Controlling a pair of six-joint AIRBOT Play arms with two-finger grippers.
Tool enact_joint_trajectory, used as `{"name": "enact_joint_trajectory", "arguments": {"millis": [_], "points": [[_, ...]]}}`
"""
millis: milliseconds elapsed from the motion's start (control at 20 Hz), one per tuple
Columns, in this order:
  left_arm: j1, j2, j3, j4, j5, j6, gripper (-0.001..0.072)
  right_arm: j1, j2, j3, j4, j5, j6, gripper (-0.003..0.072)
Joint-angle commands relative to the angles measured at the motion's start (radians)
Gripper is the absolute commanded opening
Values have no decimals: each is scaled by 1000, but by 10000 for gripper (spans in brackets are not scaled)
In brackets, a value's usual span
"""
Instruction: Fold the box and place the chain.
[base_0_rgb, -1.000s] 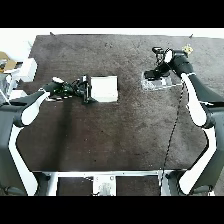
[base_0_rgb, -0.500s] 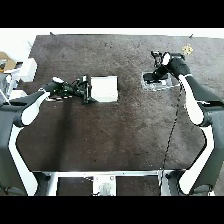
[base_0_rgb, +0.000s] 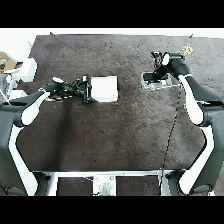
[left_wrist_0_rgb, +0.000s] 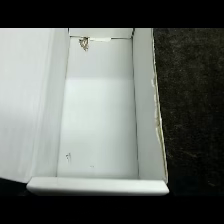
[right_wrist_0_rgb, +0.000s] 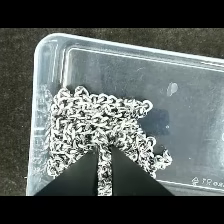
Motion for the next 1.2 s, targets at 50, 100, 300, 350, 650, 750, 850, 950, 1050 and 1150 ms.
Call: {"name": "enact_joint_trajectory", "arguments": {"millis": [50,100,300,350,650,750,850,950,1050,1150], "points": [[0,1,0,0,0,0,344,2,31,5,2,21,3,0],[0,1,0,0,0,0,344,2,50,5,1,31,2,0],[0,1,0,0,0,0,344,6,158,5,2,38,-28,-1],[0,1,0,0,0,0,344,12,192,5,1,36,-37,-1],[0,1,0,0,0,0,344,82,418,5,-15,-8,-88,-1],[0,1,0,0,0,0,344,119,499,5,-72,-63,-87,-1],[0,1,0,0,0,0,344,156,575,5,-119,-129,-87,-1],[0,1,0,0,0,0,345,190,643,5,-142,-200,-87,-2],[0,1,0,0,0,0,344,224,698,5,-158,-285,-87,-1],[0,1,0,0,0,0,344,256,738,5,-165,-384,-105,-1]]}}
